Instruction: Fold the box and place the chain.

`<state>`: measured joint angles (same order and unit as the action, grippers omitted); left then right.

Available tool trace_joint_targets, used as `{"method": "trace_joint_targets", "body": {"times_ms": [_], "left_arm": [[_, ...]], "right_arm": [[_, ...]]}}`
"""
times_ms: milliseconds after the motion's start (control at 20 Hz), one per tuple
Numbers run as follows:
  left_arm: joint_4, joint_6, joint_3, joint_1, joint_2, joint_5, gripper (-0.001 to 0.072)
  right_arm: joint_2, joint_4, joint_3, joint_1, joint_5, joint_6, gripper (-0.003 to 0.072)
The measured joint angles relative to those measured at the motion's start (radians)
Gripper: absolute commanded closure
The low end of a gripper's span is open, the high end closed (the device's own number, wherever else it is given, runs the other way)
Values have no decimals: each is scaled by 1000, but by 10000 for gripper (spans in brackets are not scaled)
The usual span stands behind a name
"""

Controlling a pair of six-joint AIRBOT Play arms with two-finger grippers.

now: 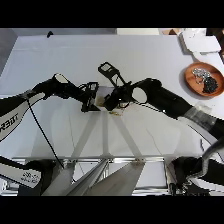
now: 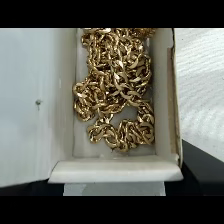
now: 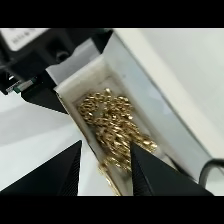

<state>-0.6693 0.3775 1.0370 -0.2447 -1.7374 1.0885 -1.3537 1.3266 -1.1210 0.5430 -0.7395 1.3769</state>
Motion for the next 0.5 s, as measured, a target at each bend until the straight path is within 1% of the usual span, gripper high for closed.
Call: {"method": "trace_joint_targets", "body": {"times_ms": [100, 300, 400, 500], "left_arm": [[0, 0, 0, 0, 0, 0, 377], [0, 0, 0, 0, 0, 0, 377], [0, 0, 0, 0, 0, 0, 377], [0, 0, 0, 0, 0, 0, 377]], "right_arm": [[40, 11, 3, -38, -46, 1, 333], [79, 30, 16, -170, -169, 27, 333], [86, 44, 26, -241, -205, 93, 333], [89, 98, 34, -297, -222, 209, 332]]}}
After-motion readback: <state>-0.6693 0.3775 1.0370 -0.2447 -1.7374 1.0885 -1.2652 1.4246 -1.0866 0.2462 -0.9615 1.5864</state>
